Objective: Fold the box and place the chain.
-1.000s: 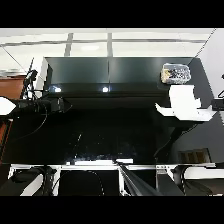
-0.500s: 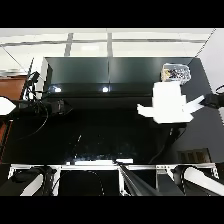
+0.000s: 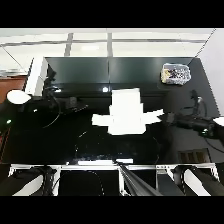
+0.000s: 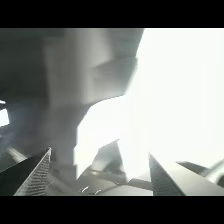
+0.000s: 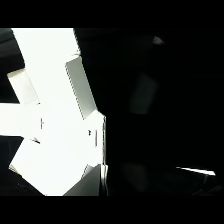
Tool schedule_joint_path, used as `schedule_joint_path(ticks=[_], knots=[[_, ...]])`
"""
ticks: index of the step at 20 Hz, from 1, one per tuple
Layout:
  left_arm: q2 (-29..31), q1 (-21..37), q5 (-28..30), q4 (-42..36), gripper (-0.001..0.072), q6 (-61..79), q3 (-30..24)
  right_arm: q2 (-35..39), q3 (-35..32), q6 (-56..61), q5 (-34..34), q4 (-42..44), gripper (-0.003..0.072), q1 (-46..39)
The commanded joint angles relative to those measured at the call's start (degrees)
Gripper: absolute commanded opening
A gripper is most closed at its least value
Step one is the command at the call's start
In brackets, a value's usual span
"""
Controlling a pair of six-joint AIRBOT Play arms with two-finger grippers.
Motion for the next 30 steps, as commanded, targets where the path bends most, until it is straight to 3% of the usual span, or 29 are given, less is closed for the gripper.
schedule_joint_path(ticks=[1, 5, 8, 11, 13, 16, 17, 19, 20, 24, 26, 27, 28, 29, 30], knots=[[-11.37, -4.24, 0.81, -6.32, 0.0709, 8.48, 5.6, 0.96, -4.98, -1.84, -7.74, 6.67, 0.0017, 10.1], [-25.99, -4.13, -7.45, -6.91, 0.0708, 8.44, 16.79, 0.96, -4.98, -1.79, -10.97, 7.3, 0.0017, 16.09], [-32.65, -3.69, -13.29, -6.95, 0.0707, 8.39, 21.62, 0.96, -5.01, -1.7, -11.06, 7.8, 0.0017, 17.49], [-38.27, -4.74, -22.82, -6.91, 0.0702, 7.93, 25.14, 0.96, -4.98, -1.7, -10.99, 9.27, 0.0017, 17.68], [-40.81, -5.68, -25.57, -6.97, 0.0679, 9.07, 26.29, 0.96, -4.98, -1.7, -10.97, 9.88, 0.0017, 17.68], [-42.77, -7.48, -29.31, -6.93, 0.0571, 17.03, 27.76, 0.96, -4.98, -1.7, -10.95, 9.84, 0.0017, 17.68], [-42.84, -8.11, -30.34, -6.6, 0.0455, 20.28, 28.2, 0.96, -4.98, -1.7, -10.93, 9.86, 0.0017, 17.68], [-42.88, -8.96, -31.74, -6.43, 0.0293, 25.68, 29.11, 0.96, -4.98, -1.7, -10.95, 9.84, 0.0017, 17.68], [-42.93, -9.01, -32.02, -6.43, 0.0256, 27.36, 29.49, 0.96, -4.98, -1.73, -10.97, 9.84, 0.0018, 17.68], [-43.74, -8.7, -33.05, -5.84, 0.0237, 27.78, 30.23, 0.96, -4.98, -1.73, -10.95, 9.66, 0.0017, 17.68], [-43.91, -8.74, -35.41, -4.57, 0.0137, 28.5, 30.64, 0.96, -4.98, -1.73, -10.97, 9.66, 0.0018, 17.68], [-43.91, -8.74, -36.7, -3.78, 0.0124, 29.35, 31.01, 0.96, -4.98, -1.79, -11.02, 9.66, 0.0018, 17.68], [-43.91, -8.72, -37.16, -2.89, 0.0053, 29.75, 31.54, 0.96, -4.98, -2.08, -10.95, 9.66, 0.002, 17.68], [-43.91, -8.66, -37.16, -2.51, 0.0025, 29.99, 32.13, 0.96, -4.72, -2.16, -10.88, 9.64, 0.01, 17.68], [-43.91, -8.68, -37.11, -2.32, 0.0025, 30.21, 32.87, 0.96, -3.89, -2.16, -10.93, 9.25, 0.0322, 17.66]])
